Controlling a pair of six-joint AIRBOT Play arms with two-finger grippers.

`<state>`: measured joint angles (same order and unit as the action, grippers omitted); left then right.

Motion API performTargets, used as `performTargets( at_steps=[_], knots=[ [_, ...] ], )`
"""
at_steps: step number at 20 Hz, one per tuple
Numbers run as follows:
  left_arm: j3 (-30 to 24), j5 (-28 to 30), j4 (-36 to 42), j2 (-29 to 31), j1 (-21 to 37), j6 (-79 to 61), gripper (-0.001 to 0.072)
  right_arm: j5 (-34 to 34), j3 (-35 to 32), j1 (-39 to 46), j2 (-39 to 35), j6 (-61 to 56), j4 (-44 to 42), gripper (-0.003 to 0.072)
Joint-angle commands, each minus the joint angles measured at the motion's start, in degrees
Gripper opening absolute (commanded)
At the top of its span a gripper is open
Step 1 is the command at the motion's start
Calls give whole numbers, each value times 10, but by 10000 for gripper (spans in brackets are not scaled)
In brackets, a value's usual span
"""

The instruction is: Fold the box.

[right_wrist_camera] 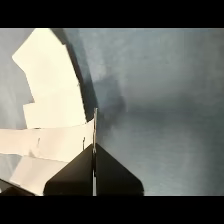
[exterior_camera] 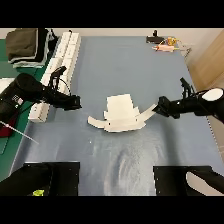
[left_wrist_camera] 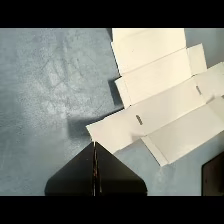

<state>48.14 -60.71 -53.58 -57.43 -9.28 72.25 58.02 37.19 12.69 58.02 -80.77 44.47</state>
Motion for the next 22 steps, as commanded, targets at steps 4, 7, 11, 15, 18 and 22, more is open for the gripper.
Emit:
performTargets(
  at_steps=[4,7,11,15,18,22],
  knots=[
    [-25,-18,0,0,0,-6,14,-28,-68,-22,-47,-19,33,319],
    [-25,-19,0,0,0,-6,14,-6,-43,-19,-25,-26,100,319],
    [-25,-23,0,0,0,-2,14,53,24,-19,57,24,106,319],
    [-25,-40,0,0,0,-2,14,132,80,-20,161,89,94,319],
    [-25,-47,0,0,0,-2,14,162,95,-20,218,146,38,306],
    [-25,-49,0,0,0,-3,14,178,104,-22,249,180,11,306]
  ],
)
